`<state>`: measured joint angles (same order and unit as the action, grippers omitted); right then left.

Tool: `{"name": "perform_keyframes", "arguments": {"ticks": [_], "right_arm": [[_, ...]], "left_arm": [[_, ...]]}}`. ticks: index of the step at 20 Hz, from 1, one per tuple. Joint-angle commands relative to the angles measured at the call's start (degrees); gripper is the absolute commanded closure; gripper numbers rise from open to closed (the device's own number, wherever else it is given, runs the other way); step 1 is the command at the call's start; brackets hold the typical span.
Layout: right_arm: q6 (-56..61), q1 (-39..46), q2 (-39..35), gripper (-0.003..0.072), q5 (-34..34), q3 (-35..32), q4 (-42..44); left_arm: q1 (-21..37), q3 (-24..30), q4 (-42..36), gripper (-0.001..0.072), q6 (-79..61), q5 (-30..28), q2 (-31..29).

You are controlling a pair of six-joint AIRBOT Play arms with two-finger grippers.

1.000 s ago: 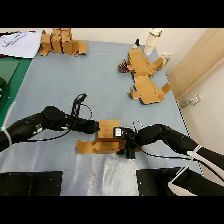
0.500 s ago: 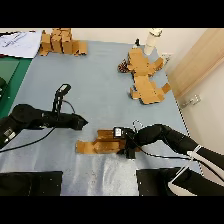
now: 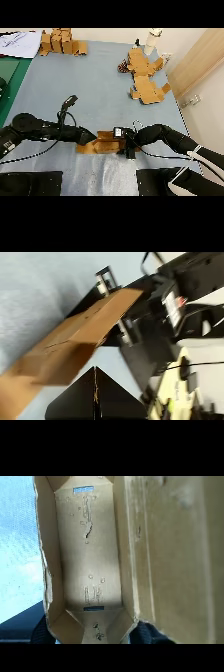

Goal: Fold the box.

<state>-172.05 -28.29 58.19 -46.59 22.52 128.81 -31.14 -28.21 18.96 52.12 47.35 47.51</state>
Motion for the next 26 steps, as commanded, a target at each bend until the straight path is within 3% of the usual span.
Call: {"name": "perform_keyframes", "arguments": {"ticks": [1, 5, 8, 14, 20, 26], "right_arm": [[0.0, 0.0, 0.0, 0.0176, 0.0, 0.0, 0.0], [0.0, 0.0, 0.0, 0.0176, 0.0, 0.0, 0.0], [0.0, 0.0, 0.0, 0.0176, 0.0, 0.0, 0.0], [0.0, 0.0, 0.0, 0.0176, 0.0, 0.0, 0.0], [0.0, 0.0, 0.0, 0.0176, 0.0, 0.0, 0.0], [0.0, 0.0, 0.0, 0.0176, 0.0, 0.0, 0.0]], "left_arm": [[-6.0, 0.5, -10.8, 0.07, 1.2, -6.0, 5.2], [-8.2, 0.3, -24.9, 0.07, -8.3, -14.4, 12.0], [-8.2, -1.8, -25.1, 0.0701, -11.2, -18.1, 16.2], [-8.2, -3.5, -15.8, 0.0703, -5.2, -21.8, 21.4], [-8.2, -7.4, 6.2, 0.0704, 12.7, -20.4, 22.6], [-8.5, -10.4, 8.2, 0.0703, 14.3, -15.3, 27.3]]}}
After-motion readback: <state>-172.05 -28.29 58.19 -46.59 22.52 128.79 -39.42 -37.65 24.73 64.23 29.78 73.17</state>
